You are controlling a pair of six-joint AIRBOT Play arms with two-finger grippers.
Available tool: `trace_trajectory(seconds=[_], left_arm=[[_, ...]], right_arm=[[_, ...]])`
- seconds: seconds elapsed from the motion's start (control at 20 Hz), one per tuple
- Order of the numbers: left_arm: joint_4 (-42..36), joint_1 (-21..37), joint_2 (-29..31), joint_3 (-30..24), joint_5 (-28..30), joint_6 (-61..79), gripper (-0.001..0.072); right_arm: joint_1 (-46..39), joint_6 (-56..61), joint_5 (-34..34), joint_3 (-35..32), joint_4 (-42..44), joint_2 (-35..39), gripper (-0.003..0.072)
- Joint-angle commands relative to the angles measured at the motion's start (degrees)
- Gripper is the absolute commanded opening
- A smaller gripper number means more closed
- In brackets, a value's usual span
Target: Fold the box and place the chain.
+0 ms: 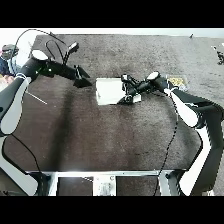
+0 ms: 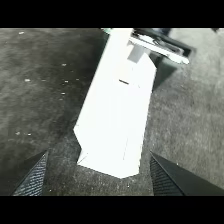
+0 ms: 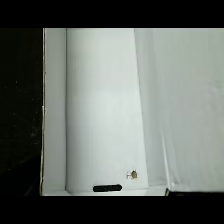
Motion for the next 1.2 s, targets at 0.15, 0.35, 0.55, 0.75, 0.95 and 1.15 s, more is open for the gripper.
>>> trace_trajectory(seconds=[0.15, 0.35, 0.55, 0.75, 0.95, 1.15], left_arm=[[-3.7, 0.9, -5.4, -1.7, -0.6, 14.3, 0.071], [-1.2, 0.0, -7.8, -1.7, 1.7, 22.0, 0.072], [-2.0, -0.4, -10.4, -1.8, 0.0, 25.3, 0.072], [-2.2, -0.8, -11.6, -1.8, -0.5, 27.4, 0.072], [-1.7, -3.3, -11.8, -1.8, 1.3, 29.3, 0.072], [-2.1, -3.5, -12.2, -1.8, 0.7, 29.4, 0.072]], right_arm=[[0.0, 0.0, 0.0, 0.0, 0.0, 0.0, 0.0355], [0.0, 0.0, 0.0, 0.0, 0.0, 0.0, 0.0355], [0.0, 0.0, 0.0, 0.0, 0.0, 0.0, 0.0355], [0.0, 0.0, 0.0, 0.0, 0.0, 0.0, 0.0355], [0.0, 0.0, 0.0, 0.0, 0.0, 0.0, 0.0355], [0.0, 0.0, 0.0, 0.0, 0.0, 0.0, 0.0355]])
